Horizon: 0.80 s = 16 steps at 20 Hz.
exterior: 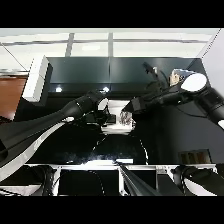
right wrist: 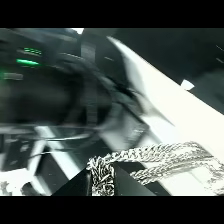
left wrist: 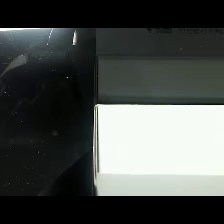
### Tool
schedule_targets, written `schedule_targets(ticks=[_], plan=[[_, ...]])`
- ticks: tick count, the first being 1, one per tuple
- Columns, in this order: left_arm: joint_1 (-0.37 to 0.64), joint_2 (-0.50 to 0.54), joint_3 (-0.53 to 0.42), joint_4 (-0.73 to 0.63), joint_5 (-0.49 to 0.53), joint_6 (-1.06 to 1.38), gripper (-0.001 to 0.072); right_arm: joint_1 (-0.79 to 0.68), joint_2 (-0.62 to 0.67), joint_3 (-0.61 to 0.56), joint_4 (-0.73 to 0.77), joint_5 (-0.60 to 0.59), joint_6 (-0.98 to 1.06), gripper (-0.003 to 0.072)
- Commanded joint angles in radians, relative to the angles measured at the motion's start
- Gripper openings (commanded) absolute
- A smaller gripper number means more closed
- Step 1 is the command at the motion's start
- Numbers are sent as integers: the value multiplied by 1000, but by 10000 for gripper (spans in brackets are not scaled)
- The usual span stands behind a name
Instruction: Fold the box and place the chain.
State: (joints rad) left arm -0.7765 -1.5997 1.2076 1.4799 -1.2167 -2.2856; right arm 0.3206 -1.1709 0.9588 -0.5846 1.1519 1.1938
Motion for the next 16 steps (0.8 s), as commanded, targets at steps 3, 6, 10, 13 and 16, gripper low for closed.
schedule_targets(ticks=[3, 6, 10, 13, 16], plan=[[0, 0, 0, 0, 0, 0, 32, -34, -5, -47, -109, -10, -18, 451], [0, 0, 0, 0, 0, 0, 32, -218, 58, -31, -152, 129, -142, 445], [0, 0, 0, 0, 3, 0, 32, -314, 114, -194, -235, 27, -370, 447], [0, 0, 0, 0, 6, 0, 32, -253, 113, -330, -229, -175, -595, 716], [0, 0, 0, 0, 6, 0, 32, -179, 87, -382, -228, -286, -911, 716]])
